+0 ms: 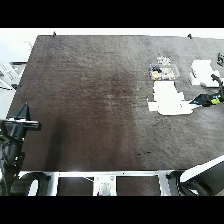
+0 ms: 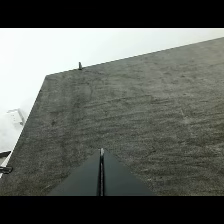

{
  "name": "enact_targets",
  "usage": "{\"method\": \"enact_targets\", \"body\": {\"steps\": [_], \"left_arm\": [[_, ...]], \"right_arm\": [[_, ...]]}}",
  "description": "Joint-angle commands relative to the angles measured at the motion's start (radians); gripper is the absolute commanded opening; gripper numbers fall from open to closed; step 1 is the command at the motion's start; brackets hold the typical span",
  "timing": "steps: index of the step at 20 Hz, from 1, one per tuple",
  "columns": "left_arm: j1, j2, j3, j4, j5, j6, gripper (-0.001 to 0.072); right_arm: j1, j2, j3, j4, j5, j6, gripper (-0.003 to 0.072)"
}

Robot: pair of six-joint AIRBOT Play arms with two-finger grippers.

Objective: Fold the box and place the chain.

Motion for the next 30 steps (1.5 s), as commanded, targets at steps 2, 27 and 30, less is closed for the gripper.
{"method": "enact_targets", "body": {"steps": [2,27,30], "left_arm": [[0.0,0.001,-0.001,0.0,0.0,0.0,0.0022],[0.0,0.001,0.0,0.0,0.0,0.0,0.0022],[0.0,0.001,0.0,0.0,-0.001,0.0,0.0022]], "right_arm": [[0.003,-0.018,-0.014,0.098,0.035,-0.027,0.0343],[0.74,0.417,-0.856,0.724,-0.71,-0.109,0.0004],[0.769,0.371,-0.795,0.724,-0.71,-0.089,0.0004]]}}
